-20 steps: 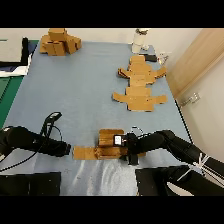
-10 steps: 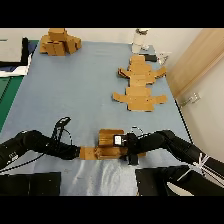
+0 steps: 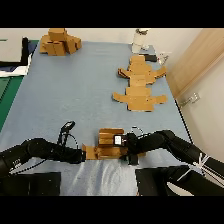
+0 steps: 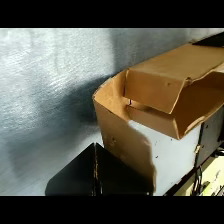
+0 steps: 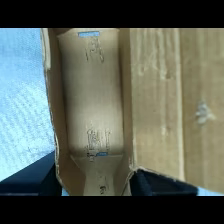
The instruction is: Fold the box.
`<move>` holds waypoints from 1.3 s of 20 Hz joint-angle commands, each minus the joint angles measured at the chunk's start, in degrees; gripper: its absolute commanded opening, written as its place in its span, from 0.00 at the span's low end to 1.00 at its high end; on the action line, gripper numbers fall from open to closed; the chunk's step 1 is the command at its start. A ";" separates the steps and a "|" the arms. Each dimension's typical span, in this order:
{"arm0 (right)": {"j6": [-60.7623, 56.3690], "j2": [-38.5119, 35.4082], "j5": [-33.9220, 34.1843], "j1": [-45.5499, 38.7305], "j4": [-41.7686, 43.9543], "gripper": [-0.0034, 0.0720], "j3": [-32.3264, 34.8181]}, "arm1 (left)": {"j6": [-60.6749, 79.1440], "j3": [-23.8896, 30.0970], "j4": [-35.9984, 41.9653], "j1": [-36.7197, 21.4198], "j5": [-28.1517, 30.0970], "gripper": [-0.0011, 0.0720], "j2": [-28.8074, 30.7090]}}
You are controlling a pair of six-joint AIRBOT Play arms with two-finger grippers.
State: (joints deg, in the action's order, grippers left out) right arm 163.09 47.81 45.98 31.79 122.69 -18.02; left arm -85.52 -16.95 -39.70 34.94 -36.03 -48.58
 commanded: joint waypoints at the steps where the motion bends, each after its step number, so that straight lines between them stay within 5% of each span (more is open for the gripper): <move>1: 0.00 -0.02 -0.02 0.04 0.02 0.71 0.02 | 0.04 -0.02 3.39 1.09 2.38 0.03 0.02; 11: 0.00 -0.02 -0.02 0.04 0.02 0.71 0.02 | 0.70 -4.83 5.44 1.14 1.90 0.05 0.04; 12: 0.00 -0.02 -0.02 0.04 0.02 0.71 0.02 | 0.68 -5.09 5.44 1.14 1.84 0.37 0.04; 13: 0.00 -0.02 -0.02 0.04 0.02 0.71 0.02 | 0.70 -5.18 5.40 1.14 1.95 0.52 0.04; 21: 0.00 -0.02 -0.02 0.04 0.02 0.71 0.02 | 1.25 -5.18 5.90 1.16 1.40 0.52 0.00; 23: 0.00 -0.02 -0.02 0.07 0.02 0.71 0.02 | 2.64 -5.18 7.45 1.16 0.57 0.73 0.00; 26: 0.00 -0.02 -0.02 0.07 0.02 0.71 0.02 | 3.37 -5.18 8.31 1.16 0.39 0.78 0.00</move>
State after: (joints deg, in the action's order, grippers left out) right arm 163.09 47.81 45.98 31.81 122.69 -18.02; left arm -83.22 -22.09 -32.64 36.10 -35.14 -48.56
